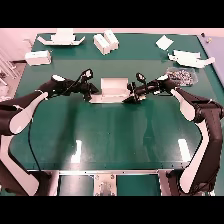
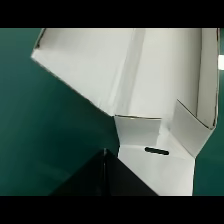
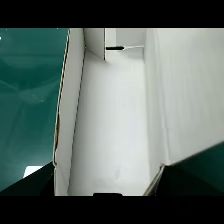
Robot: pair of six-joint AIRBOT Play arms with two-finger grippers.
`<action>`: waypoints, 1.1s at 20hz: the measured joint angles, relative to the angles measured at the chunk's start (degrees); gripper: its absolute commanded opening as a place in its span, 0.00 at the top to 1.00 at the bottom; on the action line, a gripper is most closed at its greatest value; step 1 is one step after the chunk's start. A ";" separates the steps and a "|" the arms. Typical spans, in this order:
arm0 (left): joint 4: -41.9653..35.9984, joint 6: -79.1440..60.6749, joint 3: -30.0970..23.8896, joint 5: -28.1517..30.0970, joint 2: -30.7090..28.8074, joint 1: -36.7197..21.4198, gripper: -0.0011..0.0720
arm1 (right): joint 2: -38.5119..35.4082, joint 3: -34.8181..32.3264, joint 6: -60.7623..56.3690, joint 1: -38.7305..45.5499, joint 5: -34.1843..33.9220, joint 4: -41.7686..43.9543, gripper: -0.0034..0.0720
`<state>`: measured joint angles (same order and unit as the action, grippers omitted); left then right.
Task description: Fold the box and place the chain.
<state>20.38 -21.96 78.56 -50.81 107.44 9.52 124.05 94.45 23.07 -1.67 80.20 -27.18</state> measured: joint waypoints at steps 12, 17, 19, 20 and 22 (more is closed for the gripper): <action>-0.79 25.99 0.00 -1.99 -6.16 -6.03 0.95 | 0.00 0.00 -0.07 0.02 -0.13 0.09 0.33; 5.88 48.06 0.00 -6.05 -7.63 -11.58 0.95 | 0.00 0.00 -0.09 0.02 -0.15 0.09 0.33; 10.58 56.28 0.00 -8.04 -7.69 -13.20 0.95 | 0.00 0.00 -0.09 0.02 -0.17 0.11 0.33; 12.76 59.67 0.00 -9.07 -7.61 -13.73 0.95 | 0.00 0.00 -0.09 0.02 -0.20 0.11 0.33; 15.89 64.85 0.00 -11.04 -6.75 -14.14 0.95 | 0.00 -0.02 -0.09 0.02 -0.20 0.11 0.33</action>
